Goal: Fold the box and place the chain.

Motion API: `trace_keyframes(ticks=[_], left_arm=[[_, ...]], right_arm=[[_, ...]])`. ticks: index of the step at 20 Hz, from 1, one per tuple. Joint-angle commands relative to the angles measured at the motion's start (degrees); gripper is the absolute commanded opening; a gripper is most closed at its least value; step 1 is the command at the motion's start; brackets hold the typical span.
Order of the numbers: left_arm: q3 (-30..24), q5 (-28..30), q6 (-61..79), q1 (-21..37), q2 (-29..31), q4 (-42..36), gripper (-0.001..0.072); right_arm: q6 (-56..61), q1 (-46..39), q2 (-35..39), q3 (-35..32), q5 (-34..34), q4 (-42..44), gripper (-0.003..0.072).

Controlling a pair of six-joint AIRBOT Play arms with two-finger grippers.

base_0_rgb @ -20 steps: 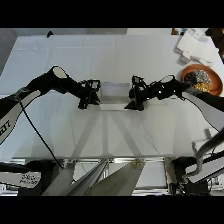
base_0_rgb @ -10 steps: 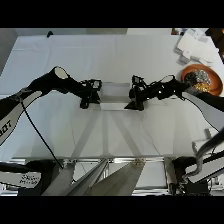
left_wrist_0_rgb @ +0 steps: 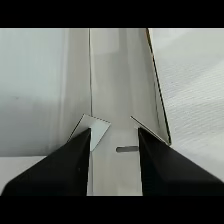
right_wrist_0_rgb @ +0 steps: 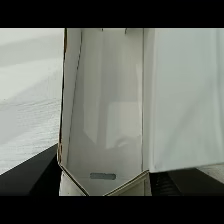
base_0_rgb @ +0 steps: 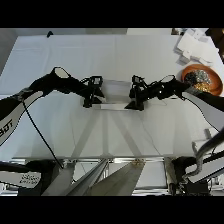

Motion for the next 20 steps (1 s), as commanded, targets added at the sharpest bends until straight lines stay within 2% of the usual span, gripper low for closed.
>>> trace_keyframes(ticks=[1, 2, 5, 6, 7, 8, 13, 14, 15, 18, 20], left_arm=[[0.0, 0.02, -0.09, -0.04, -0.44, -1.03, 0.041], [0.0, 0.04, -0.09, -0.02, -0.59, -1.14, 0.0467], [0.0, 0.02, -0.24, -0.02, -0.9, -1.03, 0.0444], [0.0, 0.02, -1.09, -0.02, -0.9, -1.01, 0.0338], [0.0, 0.02, -2.38, -0.02, -0.9, -0.9, 0.0168], [0.0, 0.02, -3.13, 0.0, -0.87, -0.74, 0.0079], [0.0, 0.59, -3.19, 0.11, 2.69, 1.73, 0.0073], [0.0, 0.74, -4.28, 0.22, 4.15, 3.34, 0.0048], [0.0, 0.83, -6.36, 0.52, 5.95, 5.4, 0.0015], [0.0, 0.13, -16.87, 2.71, 11.58, 10.71, 0.0015], [0.0, -1.64, -26.88, 6.23, 15.04, 11.19, 0.0014]], right_arm=[[0.07, 0.04, -0.02, 0.07, 0.0, 0.04, 0.0457], [0.07, 0.04, -0.02, 0.07, 0.0, 0.04, 0.0457], [0.07, 0.04, -0.02, 0.07, 0.0, 0.04, 0.0457], [0.07, 0.04, -0.02, 0.07, 0.0, 0.04, 0.0457], [0.07, 0.04, -0.02, 0.07, 0.0, 0.04, 0.0457], [0.07, 0.04, -0.02, 0.07, 0.0, 0.04, 0.0457], [0.07, 0.04, -0.02, 0.07, 0.0, 0.04, 0.0457], [0.07, 0.04, -0.02, 0.07, 0.0, 0.02, 0.0457], [0.07, 0.04, -0.02, 0.07, 0.0, 0.04, 0.0457], [0.07, 0.04, -0.02, 0.07, 0.0, 0.04, 0.0457], [0.07, 0.04, -0.02, 0.07, 0.0, 0.04, 0.0457]])
